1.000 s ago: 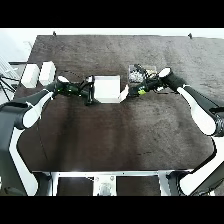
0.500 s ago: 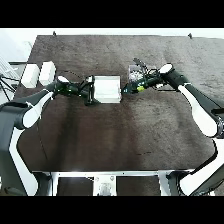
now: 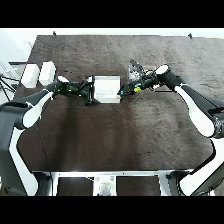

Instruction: Fold the box and place the chain.

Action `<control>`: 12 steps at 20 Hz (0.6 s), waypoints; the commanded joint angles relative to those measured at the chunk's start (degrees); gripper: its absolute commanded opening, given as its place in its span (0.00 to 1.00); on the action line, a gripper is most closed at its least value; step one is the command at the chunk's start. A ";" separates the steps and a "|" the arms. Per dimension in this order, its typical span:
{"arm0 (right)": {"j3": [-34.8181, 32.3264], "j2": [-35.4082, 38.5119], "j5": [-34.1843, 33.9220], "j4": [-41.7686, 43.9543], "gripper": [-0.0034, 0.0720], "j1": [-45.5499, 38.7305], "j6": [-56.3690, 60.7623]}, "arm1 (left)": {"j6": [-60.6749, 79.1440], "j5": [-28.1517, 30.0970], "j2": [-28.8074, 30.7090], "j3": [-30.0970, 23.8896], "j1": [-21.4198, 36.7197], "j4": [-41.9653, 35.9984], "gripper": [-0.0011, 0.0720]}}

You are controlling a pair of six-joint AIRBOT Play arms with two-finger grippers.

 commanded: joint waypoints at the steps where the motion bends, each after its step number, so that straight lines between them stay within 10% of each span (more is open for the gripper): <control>1: 0.07 -0.09 -1.05 -0.26 0.61 0.15 2.08 | 0.00 -0.02 0.00 -0.02 0.02 0.02 0.87; 12: 1.68 -0.09 -6.25 -9.84 0.61 3.76 15.30 | 0.00 -0.02 0.00 -0.02 0.02 0.02 0.87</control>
